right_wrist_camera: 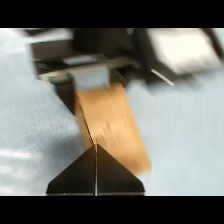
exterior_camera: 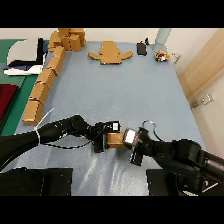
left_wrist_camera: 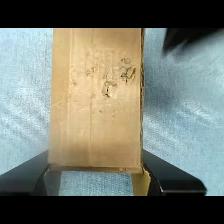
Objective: Fold the box.
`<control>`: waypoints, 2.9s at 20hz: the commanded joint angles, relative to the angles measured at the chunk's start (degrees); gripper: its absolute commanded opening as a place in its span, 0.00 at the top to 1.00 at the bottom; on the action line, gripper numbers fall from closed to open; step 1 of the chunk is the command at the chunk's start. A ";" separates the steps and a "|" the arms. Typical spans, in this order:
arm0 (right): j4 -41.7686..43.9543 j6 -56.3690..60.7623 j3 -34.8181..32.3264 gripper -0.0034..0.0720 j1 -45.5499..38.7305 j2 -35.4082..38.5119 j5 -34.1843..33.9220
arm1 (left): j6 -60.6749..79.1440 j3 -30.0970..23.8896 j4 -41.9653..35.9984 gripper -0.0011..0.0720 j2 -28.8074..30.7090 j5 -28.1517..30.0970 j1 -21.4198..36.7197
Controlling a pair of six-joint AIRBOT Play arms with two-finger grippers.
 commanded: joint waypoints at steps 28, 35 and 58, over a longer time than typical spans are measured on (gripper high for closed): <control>56.46 -28.50 19.71 0.95 -43.67 -42.03 -49.59 | 0.02 0.02 0.02 0.36 0.04 0.00 0.00; 55.91 -29.40 15.89 0.95 -43.58 -39.41 -44.37 | 0.02 0.02 0.00 0.36 0.04 -0.02 0.00; 53.62 -28.65 14.82 0.95 -43.56 -39.41 -39.89 | 0.02 0.02 0.02 0.36 0.04 -0.02 0.00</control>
